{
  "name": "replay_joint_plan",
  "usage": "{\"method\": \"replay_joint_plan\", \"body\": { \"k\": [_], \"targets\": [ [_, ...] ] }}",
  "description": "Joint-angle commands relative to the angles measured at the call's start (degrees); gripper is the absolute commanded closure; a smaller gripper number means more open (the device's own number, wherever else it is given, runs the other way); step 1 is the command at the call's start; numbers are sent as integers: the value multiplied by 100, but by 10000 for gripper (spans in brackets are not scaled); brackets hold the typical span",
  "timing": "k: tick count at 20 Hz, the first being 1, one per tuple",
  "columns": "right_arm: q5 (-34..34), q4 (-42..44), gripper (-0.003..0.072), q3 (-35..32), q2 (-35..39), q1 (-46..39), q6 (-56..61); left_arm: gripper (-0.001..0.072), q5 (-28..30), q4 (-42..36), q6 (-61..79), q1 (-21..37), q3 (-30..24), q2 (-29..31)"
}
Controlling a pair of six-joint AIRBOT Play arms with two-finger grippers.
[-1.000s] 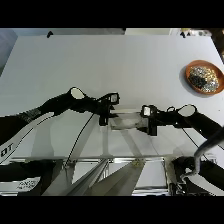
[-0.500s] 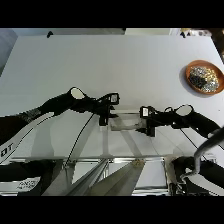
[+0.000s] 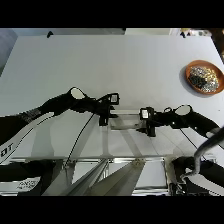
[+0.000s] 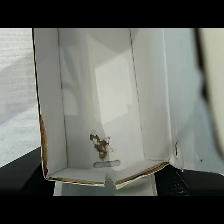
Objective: Fold the box and place the chain.
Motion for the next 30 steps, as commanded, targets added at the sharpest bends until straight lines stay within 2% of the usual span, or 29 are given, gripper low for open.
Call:
{"method": "replay_joint_plan", "body": {
  "k": [1,8,10,12,30],
  "targets": [
    [11,52,134,-2,-9,7,-46,698,11,0,-4,0,-2,0],
    [-46,28,155,-2,-151,7,-48,698,11,0,-4,0,-2,0],
    [-101,31,177,0,-155,7,-48,698,11,0,-4,0,-2,0],
    [-101,31,242,0,-155,7,-48,698,11,0,-4,0,-2,0],
    [-59,28,229,0,-153,7,-42,698,11,0,-4,0,-2,0]
  ]
}}
